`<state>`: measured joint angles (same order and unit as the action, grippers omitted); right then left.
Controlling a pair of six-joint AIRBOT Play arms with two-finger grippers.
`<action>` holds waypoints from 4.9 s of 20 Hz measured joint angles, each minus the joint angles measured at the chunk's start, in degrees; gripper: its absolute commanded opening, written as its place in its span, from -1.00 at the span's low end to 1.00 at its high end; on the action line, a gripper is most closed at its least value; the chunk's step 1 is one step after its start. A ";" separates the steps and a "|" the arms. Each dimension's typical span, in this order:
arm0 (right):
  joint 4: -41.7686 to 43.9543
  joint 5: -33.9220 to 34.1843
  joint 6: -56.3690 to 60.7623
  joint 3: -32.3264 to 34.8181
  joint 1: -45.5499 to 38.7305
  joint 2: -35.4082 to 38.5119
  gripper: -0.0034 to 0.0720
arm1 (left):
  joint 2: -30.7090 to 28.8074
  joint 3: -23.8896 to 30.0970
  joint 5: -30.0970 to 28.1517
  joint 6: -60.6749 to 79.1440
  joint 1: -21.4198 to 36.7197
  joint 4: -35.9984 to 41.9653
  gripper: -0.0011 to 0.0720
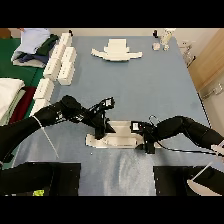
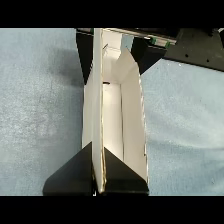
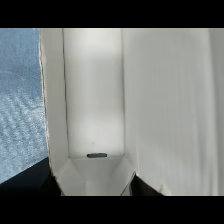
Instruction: Fold the box.
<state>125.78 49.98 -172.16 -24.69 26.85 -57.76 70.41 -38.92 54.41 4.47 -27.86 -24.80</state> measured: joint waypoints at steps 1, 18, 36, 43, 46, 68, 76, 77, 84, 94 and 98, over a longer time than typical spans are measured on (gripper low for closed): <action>0.00 0.00 0.00 0.00 0.00 0.00 0.44 | 0.00 0.00 -0.02 0.00 0.00 0.22 -0.94; -0.04 0.33 -0.17 0.02 0.00 0.00 0.44 | -0.04 0.04 -0.96 -0.09 0.00 0.90 -0.09; -0.02 0.04 0.00 0.02 0.04 0.00 0.44 | -17.62 0.04 13.11 -46.03 7.19 -16.26 -0.94; -0.02 0.00 0.00 0.02 0.04 0.00 0.44 | -16.17 -0.15 1.40 -72.35 -8.63 -16.06 -0.94; -0.02 0.02 0.00 0.02 0.04 0.00 0.44 | -13.09 -0.37 -5.03 -78.03 -10.78 -16.06 -0.94; 0.00 -0.07 -0.15 0.04 0.02 -0.02 0.44 | -4.04 -1.77 -15.67 -92.39 -10.03 -17.59 -0.94; 0.00 -0.02 0.07 0.04 0.02 -0.02 0.44 | -0.48 -1.79 -14.12 -91.89 -9.97 -18.08 -0.94; -0.02 0.00 0.02 0.04 0.02 -0.04 0.44 | -0.02 -1.79 -14.08 -91.45 -9.86 -18.27 -0.94; -0.04 0.20 -0.17 0.04 0.04 -0.02 0.44 | -2.10 -3.19 -12.02 -85.15 -8.22 -19.12 -0.94; -0.04 0.11 -0.02 0.04 0.07 -0.02 0.44 | -20.22 -1.25 1.68 -79.84 -2.25 -28.57 -0.94; -0.04 0.09 -0.02 0.04 0.07 -0.02 0.44 | -32.04 6.32 5.55 -76.50 1.84 -30.80 -0.94</action>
<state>125.73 50.06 -172.18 -24.64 26.92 -57.78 38.37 -32.60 59.96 -72.03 -26.02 -55.59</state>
